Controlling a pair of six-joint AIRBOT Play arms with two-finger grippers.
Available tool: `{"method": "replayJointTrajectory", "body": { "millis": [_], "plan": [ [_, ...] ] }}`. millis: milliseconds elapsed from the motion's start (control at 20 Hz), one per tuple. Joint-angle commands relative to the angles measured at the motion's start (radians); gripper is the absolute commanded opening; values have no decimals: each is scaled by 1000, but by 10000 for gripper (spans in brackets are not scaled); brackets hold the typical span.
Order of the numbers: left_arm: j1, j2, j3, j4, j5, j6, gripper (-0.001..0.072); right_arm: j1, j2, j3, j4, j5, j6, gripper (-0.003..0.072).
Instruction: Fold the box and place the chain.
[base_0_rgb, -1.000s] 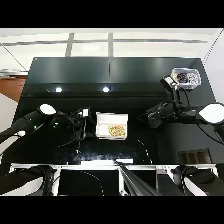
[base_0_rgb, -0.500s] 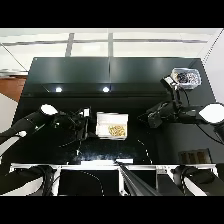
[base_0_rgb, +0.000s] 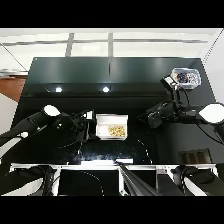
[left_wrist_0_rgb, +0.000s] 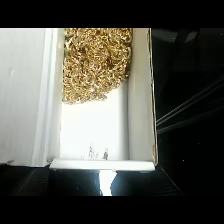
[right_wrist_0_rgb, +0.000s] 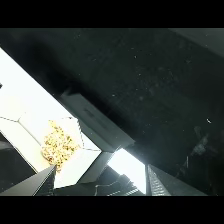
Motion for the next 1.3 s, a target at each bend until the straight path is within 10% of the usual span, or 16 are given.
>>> {"method": "replayJointTrajectory", "body": {
  "millis": [0,1250],
  "plan": [
    [-14,-1,1,19,16,-14,713,0,1,0,1,0,0,706],
    [-14,-1,1,23,16,-14,557,164,-167,49,69,-321,101,698]
  ]
}}
